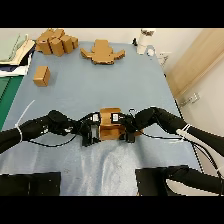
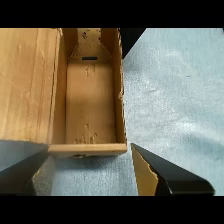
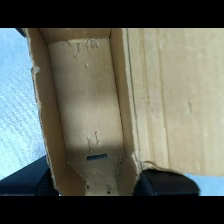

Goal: Fold the box.

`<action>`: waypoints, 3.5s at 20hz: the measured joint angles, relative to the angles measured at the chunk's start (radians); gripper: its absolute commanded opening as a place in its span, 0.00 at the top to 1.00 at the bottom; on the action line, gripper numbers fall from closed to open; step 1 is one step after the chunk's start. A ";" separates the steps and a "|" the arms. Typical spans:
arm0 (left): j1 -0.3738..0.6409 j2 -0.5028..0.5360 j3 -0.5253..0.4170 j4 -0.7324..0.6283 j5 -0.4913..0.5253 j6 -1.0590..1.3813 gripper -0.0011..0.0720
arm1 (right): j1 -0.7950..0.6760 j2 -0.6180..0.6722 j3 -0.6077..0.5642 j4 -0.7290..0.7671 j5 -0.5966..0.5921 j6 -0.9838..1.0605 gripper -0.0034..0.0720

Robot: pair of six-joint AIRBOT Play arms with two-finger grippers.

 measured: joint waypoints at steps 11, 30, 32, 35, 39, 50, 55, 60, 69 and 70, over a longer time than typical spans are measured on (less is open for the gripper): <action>-0.031 -0.014 0.014 0.032 0.041 -0.032 0.04 | 0.000 0.000 0.000 0.000 0.000 0.000 0.29; -0.029 -0.074 0.092 0.193 -0.027 -0.159 0.04 | 0.000 0.000 0.000 0.000 0.000 0.000 0.29; -0.029 -0.081 0.101 0.198 -0.032 -0.163 0.04 | 0.000 0.000 0.000 0.000 0.000 0.000 0.29; -0.029 -0.089 0.112 0.206 -0.035 -0.179 0.22 | 0.000 0.000 0.000 0.000 0.000 0.000 0.29; -0.029 -0.093 0.118 0.211 -0.033 -0.194 0.23 | 0.000 0.000 0.000 0.000 0.000 0.000 0.29; -0.029 -0.095 0.121 0.212 -0.025 -0.238 0.05 | 0.000 0.000 0.000 0.000 0.000 0.000 0.29; -0.029 -0.095 0.121 0.214 -0.026 -0.239 0.05 | 0.000 0.000 0.000 0.000 0.000 0.000 0.29; -0.029 -0.096 0.121 0.214 -0.028 -0.243 0.12 | 0.000 0.000 0.000 0.000 0.000 0.000 0.29; -0.031 -0.095 0.122 0.214 -0.024 -0.265 0.34 | 0.000 0.000 0.000 0.000 0.000 0.000 0.29; -0.031 -0.095 0.122 0.214 -0.024 -0.267 0.34 | 0.000 0.000 0.000 0.000 0.000 0.000 0.29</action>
